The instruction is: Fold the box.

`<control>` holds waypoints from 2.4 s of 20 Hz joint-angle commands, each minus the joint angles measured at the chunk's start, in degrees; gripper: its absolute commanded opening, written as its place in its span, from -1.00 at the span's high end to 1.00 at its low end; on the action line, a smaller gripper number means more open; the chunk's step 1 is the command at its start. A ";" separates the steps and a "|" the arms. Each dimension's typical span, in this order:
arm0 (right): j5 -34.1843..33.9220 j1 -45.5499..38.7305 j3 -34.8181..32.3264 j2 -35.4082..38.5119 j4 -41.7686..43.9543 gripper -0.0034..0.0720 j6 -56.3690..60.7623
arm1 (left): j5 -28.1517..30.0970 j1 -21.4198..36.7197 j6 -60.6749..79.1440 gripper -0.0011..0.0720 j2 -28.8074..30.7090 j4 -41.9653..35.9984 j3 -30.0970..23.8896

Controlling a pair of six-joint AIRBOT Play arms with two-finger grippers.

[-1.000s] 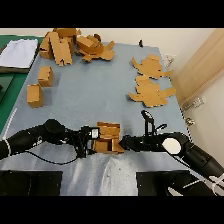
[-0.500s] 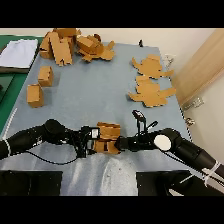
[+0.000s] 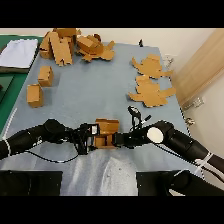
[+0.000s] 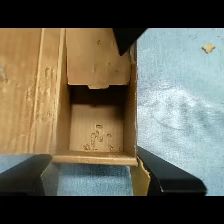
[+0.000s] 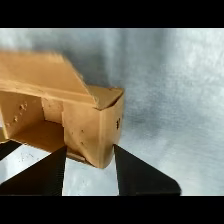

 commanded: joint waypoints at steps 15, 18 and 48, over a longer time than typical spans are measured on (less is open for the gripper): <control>-6.29 0.00 2.29 -7.65 -3.52 -0.12 9.68 | -0.63 -0.02 -0.81 -0.46 -0.04 0.13 -0.02; -5.66 0.00 2.29 -7.65 -3.41 -0.12 10.32 | -0.63 -0.02 -0.81 -0.46 -0.04 0.13 -0.02; 17.79 13.16 19.17 -24.44 -27.58 0.62 29.70 | -0.61 -0.02 -0.81 -0.46 -0.04 0.13 -0.02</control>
